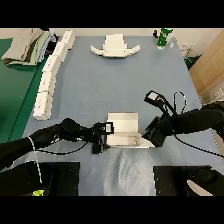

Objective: Fold the box.

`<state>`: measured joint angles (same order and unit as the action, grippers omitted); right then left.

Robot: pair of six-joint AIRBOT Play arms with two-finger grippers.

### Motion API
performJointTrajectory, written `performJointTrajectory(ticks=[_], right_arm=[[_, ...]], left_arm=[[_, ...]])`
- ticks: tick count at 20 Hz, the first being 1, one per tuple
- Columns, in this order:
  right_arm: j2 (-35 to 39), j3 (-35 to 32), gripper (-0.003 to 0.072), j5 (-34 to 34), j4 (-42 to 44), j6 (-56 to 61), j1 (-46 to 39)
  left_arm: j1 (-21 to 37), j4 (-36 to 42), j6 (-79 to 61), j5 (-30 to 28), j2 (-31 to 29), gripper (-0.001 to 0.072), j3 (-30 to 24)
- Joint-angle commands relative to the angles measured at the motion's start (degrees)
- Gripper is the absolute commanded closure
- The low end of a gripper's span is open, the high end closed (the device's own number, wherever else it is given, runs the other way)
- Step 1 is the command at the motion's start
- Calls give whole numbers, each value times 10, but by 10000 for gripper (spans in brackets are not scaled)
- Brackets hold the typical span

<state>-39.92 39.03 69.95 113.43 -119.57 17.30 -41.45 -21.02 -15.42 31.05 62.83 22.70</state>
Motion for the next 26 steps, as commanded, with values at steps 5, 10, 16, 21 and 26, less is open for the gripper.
performJointTrajectory(ticks=[5, 10, 16, 21, 26], right_arm=[[-58, -43, 236, -8, -156, -64, 116], [-77, -79, 236, -127, -215, -87, 148], [-80, -122, 236, -233, -166, -145, 148], [-79, -122, 278, -235, -113, -160, 149], [-80, -122, 553, -249, -79, -175, 150]], left_arm=[[0, 0, 0, 0, 0, 284, 0], [0, 0, 0, 0, 0, 284, 0], [0, 0, 0, 0, 0, 284, 0], [0, 0, 0, 0, 0, 284, 0], [0, 0, 0, 0, 0, 284, 0]])
